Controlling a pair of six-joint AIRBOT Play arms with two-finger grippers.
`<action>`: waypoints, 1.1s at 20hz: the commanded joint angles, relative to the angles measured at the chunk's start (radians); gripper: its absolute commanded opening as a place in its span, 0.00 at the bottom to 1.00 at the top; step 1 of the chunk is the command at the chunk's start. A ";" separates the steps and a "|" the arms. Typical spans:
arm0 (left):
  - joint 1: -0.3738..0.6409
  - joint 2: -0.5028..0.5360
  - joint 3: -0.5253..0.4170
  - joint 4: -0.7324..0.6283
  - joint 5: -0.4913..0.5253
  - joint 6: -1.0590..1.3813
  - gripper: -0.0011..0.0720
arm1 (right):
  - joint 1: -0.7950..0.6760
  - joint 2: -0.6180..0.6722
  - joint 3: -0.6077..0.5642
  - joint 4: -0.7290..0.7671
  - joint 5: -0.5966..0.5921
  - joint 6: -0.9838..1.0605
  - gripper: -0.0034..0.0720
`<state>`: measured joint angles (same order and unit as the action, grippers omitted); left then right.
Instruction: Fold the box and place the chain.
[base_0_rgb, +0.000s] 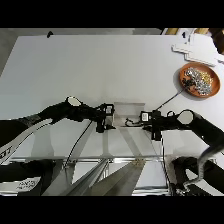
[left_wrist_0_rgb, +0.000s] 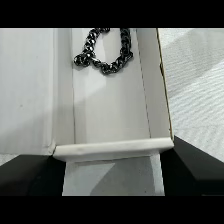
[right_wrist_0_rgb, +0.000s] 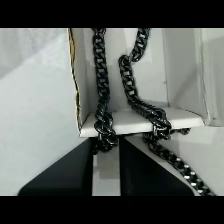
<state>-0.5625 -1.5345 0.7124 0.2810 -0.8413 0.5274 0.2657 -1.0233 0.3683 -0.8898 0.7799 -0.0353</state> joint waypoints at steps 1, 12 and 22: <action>0.000 0.000 0.000 0.000 0.000 0.000 0.29 | 0.001 -0.010 -0.001 0.003 0.018 -0.001 0.07; 0.000 0.000 0.000 0.000 0.000 0.000 0.29 | 0.000 0.319 -0.001 -0.283 0.093 0.388 0.07; 0.000 0.000 0.000 0.000 0.000 0.000 0.29 | 0.000 0.515 -0.001 0.208 0.137 0.352 0.07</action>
<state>-0.5625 -1.5345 0.7124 0.2810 -0.8413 0.5274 0.2661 -0.5304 0.3676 -0.8745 0.9127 0.3462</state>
